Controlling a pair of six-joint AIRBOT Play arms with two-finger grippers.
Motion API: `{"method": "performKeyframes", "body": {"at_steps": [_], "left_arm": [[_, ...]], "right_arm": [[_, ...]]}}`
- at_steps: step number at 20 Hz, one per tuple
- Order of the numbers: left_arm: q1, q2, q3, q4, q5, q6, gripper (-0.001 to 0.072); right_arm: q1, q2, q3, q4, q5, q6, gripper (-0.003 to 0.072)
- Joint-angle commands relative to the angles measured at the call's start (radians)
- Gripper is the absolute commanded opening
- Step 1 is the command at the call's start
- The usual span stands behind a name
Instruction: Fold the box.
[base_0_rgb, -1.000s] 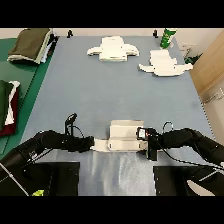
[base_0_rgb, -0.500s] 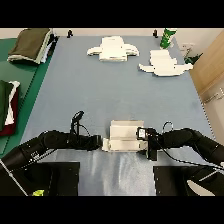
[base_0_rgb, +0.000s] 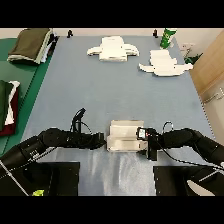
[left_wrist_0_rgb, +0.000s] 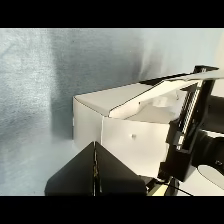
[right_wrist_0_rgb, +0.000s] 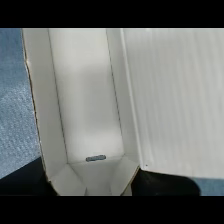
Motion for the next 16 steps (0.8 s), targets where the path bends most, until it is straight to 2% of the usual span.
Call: {"method": "performKeyframes", "body": {"at_steps": [1,2,5,11,16], "left_arm": [[-0.001,0.001,0.002,-0.019,0.001,0.001,0.0237],[-0.001,0.000,0.002,-0.020,0.002,-0.002,0.0576],[0.000,0.000,0.002,-0.019,0.007,-0.021,0.0498],[-0.001,-0.008,0.002,-0.016,0.044,-0.022,0.0499],[-0.010,-0.048,0.065,0.007,-0.033,-0.043,0.0497]], "right_arm": [[0.000,0.000,0.000,0.000,0.000,0.000,0.0519],[0.000,0.000,0.000,0.000,0.000,0.000,0.0519],[0.000,0.000,0.000,0.000,0.000,0.000,0.0519],[0.000,0.000,0.000,0.000,0.000,0.000,0.0520],[0.000,0.000,0.000,0.000,0.000,0.000,0.0520]]}}
